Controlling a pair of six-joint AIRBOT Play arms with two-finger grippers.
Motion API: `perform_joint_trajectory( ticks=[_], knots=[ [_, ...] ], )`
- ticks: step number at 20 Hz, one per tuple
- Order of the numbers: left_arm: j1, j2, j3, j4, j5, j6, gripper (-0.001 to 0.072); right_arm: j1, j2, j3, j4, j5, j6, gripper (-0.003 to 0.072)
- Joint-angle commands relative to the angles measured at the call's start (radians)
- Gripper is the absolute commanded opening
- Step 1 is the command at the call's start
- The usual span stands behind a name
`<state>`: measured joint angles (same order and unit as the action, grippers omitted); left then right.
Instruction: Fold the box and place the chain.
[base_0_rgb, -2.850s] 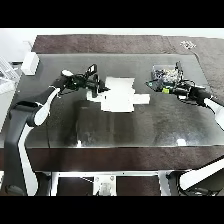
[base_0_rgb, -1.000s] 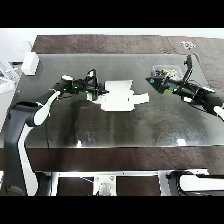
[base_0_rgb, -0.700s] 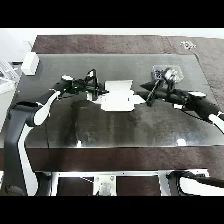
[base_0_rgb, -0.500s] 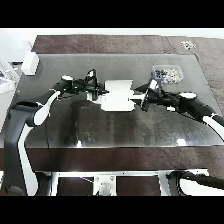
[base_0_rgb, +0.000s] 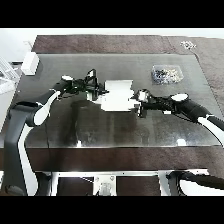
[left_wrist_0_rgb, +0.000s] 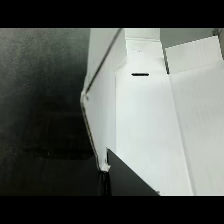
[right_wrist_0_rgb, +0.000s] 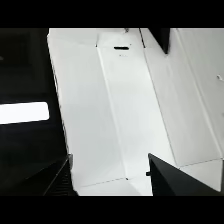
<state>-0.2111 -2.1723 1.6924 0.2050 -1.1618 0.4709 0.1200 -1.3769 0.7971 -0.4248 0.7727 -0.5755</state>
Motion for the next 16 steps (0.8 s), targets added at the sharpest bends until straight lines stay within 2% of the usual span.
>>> perform_joint_trajectory(
  ticks=[1, 11, 16],
  knots=[
    [0.0, 0.0, 0.0, -0.001, 0.0, 0.001, 0.0022, 0.003, -0.032, -0.001, -0.061, 0.006, 0.054, 0.0582],
    [0.0, 0.0, 0.0, -0.003, 0.0, 0.0, 0.0022, 0.028, -0.055, -0.002, -0.115, 0.0, 0.105, 0.0582],
    [0.0, 0.0, 0.0, -0.003, 0.0, 0.0, 0.0022, 0.035, -0.071, -0.001, -0.109, -0.099, 0.105, 0.0581]
  ],
)
